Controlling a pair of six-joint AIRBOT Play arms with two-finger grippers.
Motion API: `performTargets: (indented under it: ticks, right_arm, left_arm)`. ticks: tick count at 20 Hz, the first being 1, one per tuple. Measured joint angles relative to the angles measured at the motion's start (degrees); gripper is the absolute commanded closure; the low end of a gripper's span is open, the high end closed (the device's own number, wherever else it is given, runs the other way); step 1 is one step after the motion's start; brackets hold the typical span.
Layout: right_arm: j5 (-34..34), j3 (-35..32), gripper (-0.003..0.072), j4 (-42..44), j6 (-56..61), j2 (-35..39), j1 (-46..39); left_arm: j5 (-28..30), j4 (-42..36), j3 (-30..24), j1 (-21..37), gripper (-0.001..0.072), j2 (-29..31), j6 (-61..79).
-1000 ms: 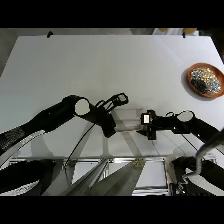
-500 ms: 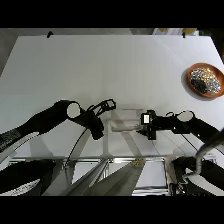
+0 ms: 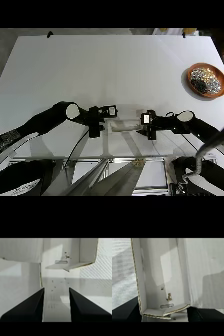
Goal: Fold the box and place the chain.
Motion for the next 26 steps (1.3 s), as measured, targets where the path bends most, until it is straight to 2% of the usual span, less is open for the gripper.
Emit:
performTargets:
  ticks: [6, 14, 21, 26]
  right_arm:
    - [-0.09, 0.02, 0.0407, 0.07, 0.09, 0.0, -0.04]
    - [-0.07, 0.02, 0.0407, 0.02, -0.02, 0.0, -0.04]
    - [-0.02, 0.02, 0.0407, 0.02, -0.02, 0.0, -0.04]
    - [0.02, 0.02, 0.0407, 0.0, 0.0, 0.0, -0.04]
  left_arm:
    - [1.75, -3.69, -1.05, -1.55, 0.0358, -0.35, 12.24]
    - [3.06, -6.43, -1.46, -3.15, 0.0391, -0.85, 15.87]
    - [0.61, -6.14, -1.49, 1.55, 0.0393, 2.6, 13.09]
    - [0.92, -7.39, -1.51, 1.73, 0.0394, 1.44, 15.1]
